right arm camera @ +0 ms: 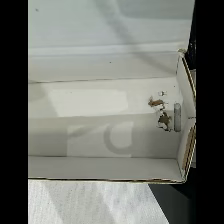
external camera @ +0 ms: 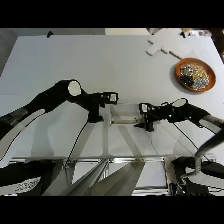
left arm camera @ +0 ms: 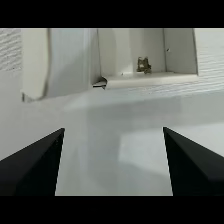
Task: Fold the box and place the chain.
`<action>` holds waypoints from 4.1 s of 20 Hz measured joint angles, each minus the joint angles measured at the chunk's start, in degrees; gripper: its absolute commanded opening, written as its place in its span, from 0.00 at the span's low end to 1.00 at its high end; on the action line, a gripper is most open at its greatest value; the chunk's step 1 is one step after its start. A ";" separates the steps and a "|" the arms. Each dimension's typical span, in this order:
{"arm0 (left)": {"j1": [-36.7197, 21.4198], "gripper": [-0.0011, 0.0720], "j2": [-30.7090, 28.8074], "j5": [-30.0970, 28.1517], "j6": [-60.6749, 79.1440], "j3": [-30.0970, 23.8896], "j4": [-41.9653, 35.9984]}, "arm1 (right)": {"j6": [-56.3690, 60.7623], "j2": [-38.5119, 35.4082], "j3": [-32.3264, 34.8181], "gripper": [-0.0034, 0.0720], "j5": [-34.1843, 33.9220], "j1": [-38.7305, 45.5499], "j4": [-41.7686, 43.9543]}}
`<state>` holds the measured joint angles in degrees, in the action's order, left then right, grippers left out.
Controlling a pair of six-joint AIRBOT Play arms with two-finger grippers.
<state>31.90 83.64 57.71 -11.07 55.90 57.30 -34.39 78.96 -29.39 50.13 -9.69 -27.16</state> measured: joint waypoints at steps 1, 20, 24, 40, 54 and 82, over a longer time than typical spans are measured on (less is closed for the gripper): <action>-0.22 0.97 1.03 -0.63 2.16 -0.24 -1.60 | 0.00 -0.02 0.00 0.49 0.00 0.00 0.00; 1.38 0.98 3.17 -8.44 21.64 -9.20 -24.35 | 0.02 0.00 0.00 0.49 0.02 0.00 0.00; 1.53 0.96 3.54 -9.09 21.92 -9.49 -26.51 | 0.02 0.00 0.00 0.49 0.02 0.00 0.02; 1.44 0.97 3.69 -9.20 20.20 -11.10 -26.67 | 0.00 0.00 0.00 0.49 0.04 0.00 0.00; -1.16 0.98 0.81 -9.29 22.88 -15.37 -29.35 | -0.11 0.00 -0.02 0.49 0.02 0.00 -0.04; 1.11 0.20 3.21 -12.63 31.61 -16.70 -39.78 | -0.02 -0.02 0.00 0.49 0.04 0.00 -0.02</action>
<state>33.01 86.85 45.08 20.53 39.20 17.52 -34.41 78.94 -29.39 50.17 -9.69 -27.18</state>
